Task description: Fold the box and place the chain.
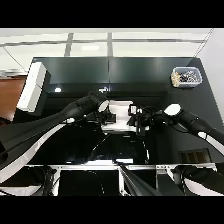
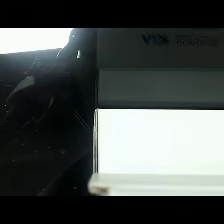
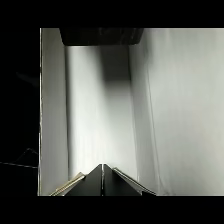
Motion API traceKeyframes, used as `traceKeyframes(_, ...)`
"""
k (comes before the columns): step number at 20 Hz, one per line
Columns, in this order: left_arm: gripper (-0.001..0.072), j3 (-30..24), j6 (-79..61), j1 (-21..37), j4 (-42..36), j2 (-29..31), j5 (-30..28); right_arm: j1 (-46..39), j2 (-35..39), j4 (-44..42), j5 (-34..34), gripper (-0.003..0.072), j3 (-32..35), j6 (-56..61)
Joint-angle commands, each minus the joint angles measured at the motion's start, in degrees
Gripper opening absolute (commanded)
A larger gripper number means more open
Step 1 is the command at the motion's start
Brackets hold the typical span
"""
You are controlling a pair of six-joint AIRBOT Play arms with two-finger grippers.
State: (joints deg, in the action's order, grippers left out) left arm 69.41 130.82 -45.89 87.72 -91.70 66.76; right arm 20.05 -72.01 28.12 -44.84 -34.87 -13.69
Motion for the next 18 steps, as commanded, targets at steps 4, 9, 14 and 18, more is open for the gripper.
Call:
traceKeyframes(4,0.0030,0.1,0.1,0.0,-0.2,0.0,-0.7,0.0,-0.4,0.0,1.3,0.0270,0.0,3.8)
traceKeyframes(9,0.0030,0.1,0.1,0.0,-0.2,0.0,-0.7,0.0,-0.4,0.4,1.4,0.0314,0.0,5.8)
traceKeyframes(14,0.0030,0.1,0.1,0.0,-0.2,0.0,-0.5,0.0,-0.3,0.5,1.2,-0.0002,0.0,12.1)
traceKeyframes(18,0.0030,0.1,0.1,0.0,-0.2,0.0,-0.5,-2.6,1.7,4.4,-1.1,0.0011,-1.6,31.9)
